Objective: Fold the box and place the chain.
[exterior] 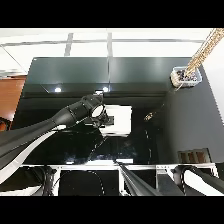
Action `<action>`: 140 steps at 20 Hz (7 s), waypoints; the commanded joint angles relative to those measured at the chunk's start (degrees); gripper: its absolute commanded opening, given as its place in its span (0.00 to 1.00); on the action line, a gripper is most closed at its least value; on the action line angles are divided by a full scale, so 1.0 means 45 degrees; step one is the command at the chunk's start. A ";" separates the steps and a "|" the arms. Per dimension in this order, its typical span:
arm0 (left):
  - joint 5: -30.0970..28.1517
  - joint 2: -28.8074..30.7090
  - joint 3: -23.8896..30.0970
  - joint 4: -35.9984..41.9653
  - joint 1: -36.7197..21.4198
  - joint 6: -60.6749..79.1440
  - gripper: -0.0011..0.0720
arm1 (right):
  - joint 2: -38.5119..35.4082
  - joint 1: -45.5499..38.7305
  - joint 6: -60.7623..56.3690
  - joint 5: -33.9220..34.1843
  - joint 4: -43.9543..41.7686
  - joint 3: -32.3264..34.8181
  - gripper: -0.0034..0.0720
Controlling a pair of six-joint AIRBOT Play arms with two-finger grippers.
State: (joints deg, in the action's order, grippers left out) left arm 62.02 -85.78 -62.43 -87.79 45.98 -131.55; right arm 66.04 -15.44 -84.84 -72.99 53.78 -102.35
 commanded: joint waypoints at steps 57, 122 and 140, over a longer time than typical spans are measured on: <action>-0.0010 0.0000 -0.0005 -0.0005 -0.0005 -0.0015 0.05 | -0.1243 0.8140 -0.0185 0.0398 -0.2914 0.6271 0.06; -0.3065 0.5270 0.8029 1.0773 -0.5707 3.2577 0.99 | -0.1520 0.5921 0.0097 0.2584 0.0821 1.1477 0.41; -0.2453 0.1719 0.5649 1.2988 -0.5901 3.3242 0.99 | -0.1520 0.5926 0.0102 0.2565 0.0772 1.1477 0.41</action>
State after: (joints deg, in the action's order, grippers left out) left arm 51.00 -77.21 -36.60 -30.74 19.42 17.80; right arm 59.24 11.18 -84.38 -61.43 57.28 -50.70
